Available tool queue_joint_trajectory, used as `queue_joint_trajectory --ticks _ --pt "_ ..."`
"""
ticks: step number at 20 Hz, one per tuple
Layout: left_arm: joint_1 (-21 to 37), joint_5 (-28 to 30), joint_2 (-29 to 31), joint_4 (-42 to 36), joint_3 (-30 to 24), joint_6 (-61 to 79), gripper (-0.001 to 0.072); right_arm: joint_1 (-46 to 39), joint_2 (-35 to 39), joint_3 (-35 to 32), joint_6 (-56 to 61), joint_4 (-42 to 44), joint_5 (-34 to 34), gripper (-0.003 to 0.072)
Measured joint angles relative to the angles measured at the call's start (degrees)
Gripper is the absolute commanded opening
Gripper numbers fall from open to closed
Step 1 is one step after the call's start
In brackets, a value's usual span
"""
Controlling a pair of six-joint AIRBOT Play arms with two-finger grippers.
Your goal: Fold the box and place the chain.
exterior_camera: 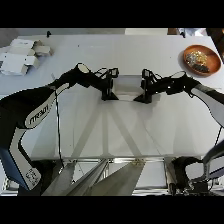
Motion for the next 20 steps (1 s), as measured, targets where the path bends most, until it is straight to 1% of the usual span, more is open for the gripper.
queue_joint_trajectory --ticks 6,12,14,15,16,17,18,19,20 --pt "0.0 0.0 0.0 0.0 0.0 0.0 0.0378 -0.1 2.9 0.0 0.1 -1.5 0.1 0.0692" --pt "0.0 0.0 0.0 0.0 0.0 0.0 0.0378 -0.2 8.9 0.0 2.5 -6.8 -0.1 0.0690" --pt "0.0 0.0 0.0 0.0 0.0 0.0 0.0378 -0.2 11.6 0.0 4.1 -9.3 -0.1 0.0679" --pt "0.0 0.0 0.0 0.0 0.0 0.2 0.0378 -0.2 13.0 0.0 5.0 -10.8 -0.3 0.0614" --pt "0.0 0.0 0.0 0.0 0.0 0.2 0.0378 -0.2 14.3 0.0 5.8 -12.1 -0.3 0.0470" --pt "0.0 0.0 0.0 0.0 0.0 0.1 0.0378 -0.2 15.8 0.0 6.7 -13.2 -0.2 0.0274" --pt "0.0 0.0 0.0 0.0 0.0 0.1 0.0378 -0.2 17.2 0.0 7.7 -14.0 0.2 0.0133" --pt "0.0 0.0 0.0 0.0 0.0 0.1 0.0378 -0.2 18.6 0.0 8.4 -14.5 0.6 0.0036" --pt "0.0 0.0 0.0 0.0 0.0 0.1 0.0378 -0.2 20.0 0.0 9.0 -14.6 1.1 0.0015"
